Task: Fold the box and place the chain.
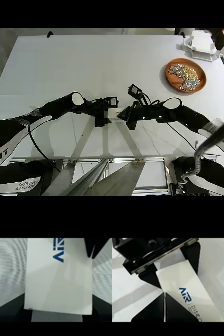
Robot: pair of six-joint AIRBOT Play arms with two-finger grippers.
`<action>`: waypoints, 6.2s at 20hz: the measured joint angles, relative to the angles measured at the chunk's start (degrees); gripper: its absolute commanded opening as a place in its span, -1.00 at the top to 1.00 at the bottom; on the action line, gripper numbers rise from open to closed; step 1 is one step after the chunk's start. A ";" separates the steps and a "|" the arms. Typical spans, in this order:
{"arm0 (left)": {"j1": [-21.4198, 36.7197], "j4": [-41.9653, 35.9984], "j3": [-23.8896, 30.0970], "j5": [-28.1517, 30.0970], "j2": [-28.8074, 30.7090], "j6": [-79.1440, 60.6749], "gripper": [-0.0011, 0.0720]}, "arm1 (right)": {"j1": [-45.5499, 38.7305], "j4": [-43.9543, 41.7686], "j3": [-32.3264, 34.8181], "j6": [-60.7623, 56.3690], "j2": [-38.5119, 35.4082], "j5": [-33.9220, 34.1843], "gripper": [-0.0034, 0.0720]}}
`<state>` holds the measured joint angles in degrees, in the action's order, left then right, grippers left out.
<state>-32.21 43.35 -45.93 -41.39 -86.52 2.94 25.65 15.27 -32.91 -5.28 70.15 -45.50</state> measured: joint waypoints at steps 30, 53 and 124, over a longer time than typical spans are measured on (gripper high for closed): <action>0.00 -0.02 0.00 0.00 0.00 0.02 0.23 | -0.02 -1.14 1.14 1.86 -5.49 4.09 0.87; 0.00 -0.02 0.00 0.00 0.00 0.00 0.23 | -26.82 73.07 -10.38 -75.78 -20.63 -45.81 0.86; 54.62 40.00 13.03 -24.26 31.08 65.66 -0.71 | -28.00 61.00 -1.64 -82.71 -20.70 -34.32 0.86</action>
<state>22.41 83.35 -32.91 -65.65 -55.44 68.60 -2.35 76.27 -34.54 -87.99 49.45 -79.81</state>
